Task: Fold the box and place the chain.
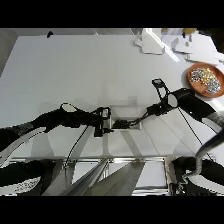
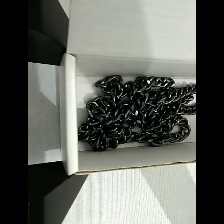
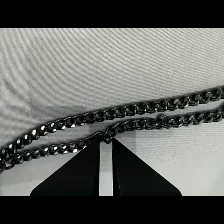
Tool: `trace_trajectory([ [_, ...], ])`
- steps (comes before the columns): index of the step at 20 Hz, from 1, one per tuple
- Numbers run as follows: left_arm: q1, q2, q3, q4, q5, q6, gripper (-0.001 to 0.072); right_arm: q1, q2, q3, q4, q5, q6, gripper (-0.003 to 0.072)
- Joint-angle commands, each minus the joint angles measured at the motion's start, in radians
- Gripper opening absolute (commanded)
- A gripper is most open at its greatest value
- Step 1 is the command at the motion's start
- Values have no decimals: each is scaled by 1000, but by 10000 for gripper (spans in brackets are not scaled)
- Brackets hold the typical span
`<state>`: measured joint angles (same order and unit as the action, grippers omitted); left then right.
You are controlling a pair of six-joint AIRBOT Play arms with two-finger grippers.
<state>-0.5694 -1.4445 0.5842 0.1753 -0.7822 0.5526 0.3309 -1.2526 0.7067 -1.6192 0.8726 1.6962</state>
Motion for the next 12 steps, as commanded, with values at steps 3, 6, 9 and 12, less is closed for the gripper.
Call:
trace_trajectory([
  [3,0,1,0,0,0,0,209,37,139,2,0,37,-8,18],
  [6,0,1,0,0,0,0,209,53,274,2,2,108,-22,18],
  [9,0,1,0,0,0,0,209,84,419,2,8,144,-21,19],
  [12,0,1,0,0,0,0,209,86,453,2,2,128,-14,23],
])
